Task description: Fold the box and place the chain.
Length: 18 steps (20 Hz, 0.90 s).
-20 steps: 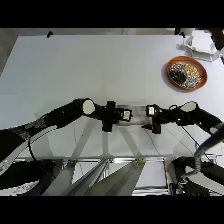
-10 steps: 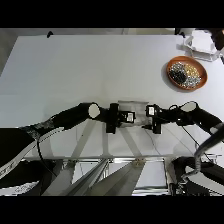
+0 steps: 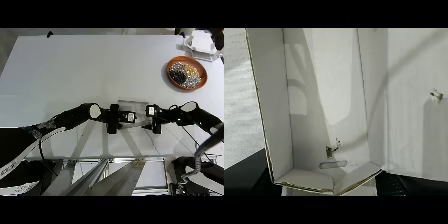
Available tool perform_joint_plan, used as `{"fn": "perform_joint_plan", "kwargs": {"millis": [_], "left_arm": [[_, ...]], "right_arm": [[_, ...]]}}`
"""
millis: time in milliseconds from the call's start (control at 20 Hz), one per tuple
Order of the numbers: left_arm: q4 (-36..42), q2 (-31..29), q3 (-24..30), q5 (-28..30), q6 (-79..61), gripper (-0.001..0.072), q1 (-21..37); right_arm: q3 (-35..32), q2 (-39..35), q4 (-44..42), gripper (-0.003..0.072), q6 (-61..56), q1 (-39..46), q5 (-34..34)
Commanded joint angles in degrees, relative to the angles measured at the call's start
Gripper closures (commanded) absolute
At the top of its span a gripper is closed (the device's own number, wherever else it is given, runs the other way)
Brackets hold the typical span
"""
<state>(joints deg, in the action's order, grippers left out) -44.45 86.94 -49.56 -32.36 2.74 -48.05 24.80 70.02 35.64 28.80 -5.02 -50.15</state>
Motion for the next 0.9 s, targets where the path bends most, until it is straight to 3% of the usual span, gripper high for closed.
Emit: {"fn": "perform_joint_plan", "kwargs": {"millis": [0,50,100,450,850], "left_arm": [[0.02,-1.05,0.02,-1.92,0.11,0.0517,0.13],[-0.09,-2.05,0.02,-3.41,0.13,0.0682,0.42],[-0.07,-3.13,0.02,-4.96,0.37,0.0702,0.96],[-2.49,-11.74,0.02,-15.04,19.39,0.0704,7.78],[-2.78,-20.79,1.27,-21.07,50.49,0.0705,18.95]], "right_arm": [[-0.02,0.00,-0.04,0.0384,-0.02,-0.02,0.02],[-0.02,0.00,-0.04,0.0384,-0.04,-0.02,0.02],[-0.02,0.00,-0.04,0.0384,-0.02,-0.02,0.02],[-0.02,0.00,-0.04,0.0384,-0.02,-0.02,0.02],[-0.02,0.00,-0.04,0.0384,-0.04,-0.02,0.02]]}}
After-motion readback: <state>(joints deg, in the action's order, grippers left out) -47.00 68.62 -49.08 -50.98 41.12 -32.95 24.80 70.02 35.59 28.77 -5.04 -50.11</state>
